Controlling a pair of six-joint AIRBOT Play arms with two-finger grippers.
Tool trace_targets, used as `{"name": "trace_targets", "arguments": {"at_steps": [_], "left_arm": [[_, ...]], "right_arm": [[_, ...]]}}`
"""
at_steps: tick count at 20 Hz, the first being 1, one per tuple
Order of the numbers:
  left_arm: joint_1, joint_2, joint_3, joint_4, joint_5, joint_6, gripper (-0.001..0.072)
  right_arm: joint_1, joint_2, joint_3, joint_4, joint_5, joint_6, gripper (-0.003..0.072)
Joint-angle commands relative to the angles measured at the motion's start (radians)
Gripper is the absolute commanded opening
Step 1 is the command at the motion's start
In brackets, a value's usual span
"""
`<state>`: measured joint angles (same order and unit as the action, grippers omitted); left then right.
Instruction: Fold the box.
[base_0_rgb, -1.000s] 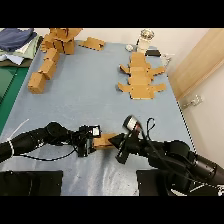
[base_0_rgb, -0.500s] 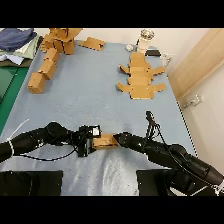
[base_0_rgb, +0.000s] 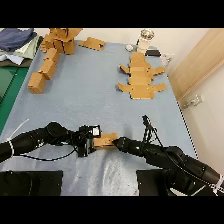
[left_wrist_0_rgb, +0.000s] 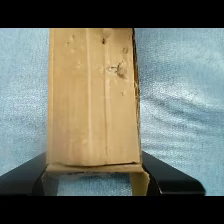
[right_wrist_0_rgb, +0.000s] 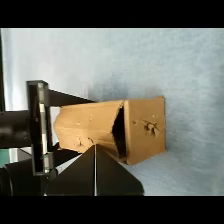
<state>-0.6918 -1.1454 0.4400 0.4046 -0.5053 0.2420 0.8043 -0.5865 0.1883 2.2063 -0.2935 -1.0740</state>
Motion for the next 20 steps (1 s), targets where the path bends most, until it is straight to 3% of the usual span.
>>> {"name": "trace_targets", "arguments": {"at_steps": [1, 6, 9, 11, 15, 18, 20], "left_arm": [[0.0, 0.0, 0.0, 0.0, 0.0, 0.0, 0.0523], [0.0, 0.0, 0.0, 0.0, 0.0, 0.0, 0.0523], [0.0, 0.0, 0.0, 0.0, 0.0, 0.0, 0.0523], [0.0, 0.0, 0.0, 0.0, 0.0, 0.0, 0.0523], [0.0, 0.0, 0.0, 0.0, 0.0, 0.0, 0.0524], [0.0, 0.0, 0.0, 0.0, 0.0, 0.0, 0.0523], [0.0, 0.0, 0.0, 0.0, 0.0, 0.0, 0.0523]], "right_arm": [[0.009, -0.063, -0.002, 0.001, -0.003, -0.01, -0.0001], [0.034, -0.072, 0.0, -0.003, 0.002, -0.02, -0.0001], [0.032, -0.002, 0.045, -0.078, -0.009, -0.083, -0.0001], [0.014, 0.069, 0.093, -0.263, -0.093, -0.064, -0.0001], [-0.105, 0.074, 0.179, -0.581, -0.459, 0.069, 0.0], [-0.219, -0.033, 0.232, -0.579, -0.613, 0.104, 0.0001], [-0.271, -0.128, 0.275, -0.538, -0.653, 0.106, 0.0001]]}}
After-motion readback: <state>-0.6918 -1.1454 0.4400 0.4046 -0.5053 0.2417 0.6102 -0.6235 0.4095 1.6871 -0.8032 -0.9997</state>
